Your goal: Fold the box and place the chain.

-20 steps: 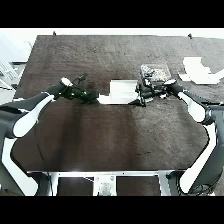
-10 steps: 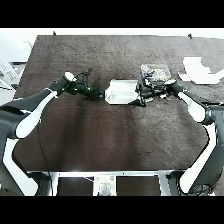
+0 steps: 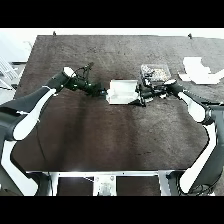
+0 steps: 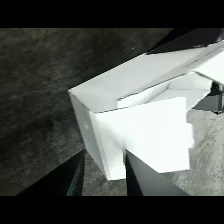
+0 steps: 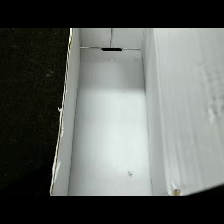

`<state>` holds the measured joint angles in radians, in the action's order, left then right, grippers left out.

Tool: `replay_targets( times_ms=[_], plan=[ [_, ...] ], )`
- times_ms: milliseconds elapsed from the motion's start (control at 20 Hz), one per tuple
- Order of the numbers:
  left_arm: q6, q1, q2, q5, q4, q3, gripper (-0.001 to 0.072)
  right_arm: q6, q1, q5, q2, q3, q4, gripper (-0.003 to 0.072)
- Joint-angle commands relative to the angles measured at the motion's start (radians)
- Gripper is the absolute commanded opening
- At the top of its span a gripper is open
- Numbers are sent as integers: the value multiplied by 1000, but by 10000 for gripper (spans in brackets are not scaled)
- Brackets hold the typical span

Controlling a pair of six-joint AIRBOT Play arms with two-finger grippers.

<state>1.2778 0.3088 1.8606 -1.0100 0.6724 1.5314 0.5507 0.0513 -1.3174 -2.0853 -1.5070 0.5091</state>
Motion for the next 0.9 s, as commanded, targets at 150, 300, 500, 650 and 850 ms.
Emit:
replay_targets(
  times_ms=[150, 300, 500, 650, 850],
  plan=[
    [31, 32, -1, 40, 3, 5, 303, 0, 0, 0, 0, 0, 0, 497],
    [67, 48, -1, 75, 18, 7, 304, 0, 0, 0, 0, 0, 0, 497],
    [182, 80, -1, 71, 117, 37, 303, 0, 0, 0, 0, 0, 0, 497],
    [264, 96, 0, 71, 163, 55, 302, 0, 0, 0, 0, 0, 0, 497],
    [312, 113, 0, 95, 178, 57, 302, 0, 0, 0, 0, 0, 0, 497]
  ],
)
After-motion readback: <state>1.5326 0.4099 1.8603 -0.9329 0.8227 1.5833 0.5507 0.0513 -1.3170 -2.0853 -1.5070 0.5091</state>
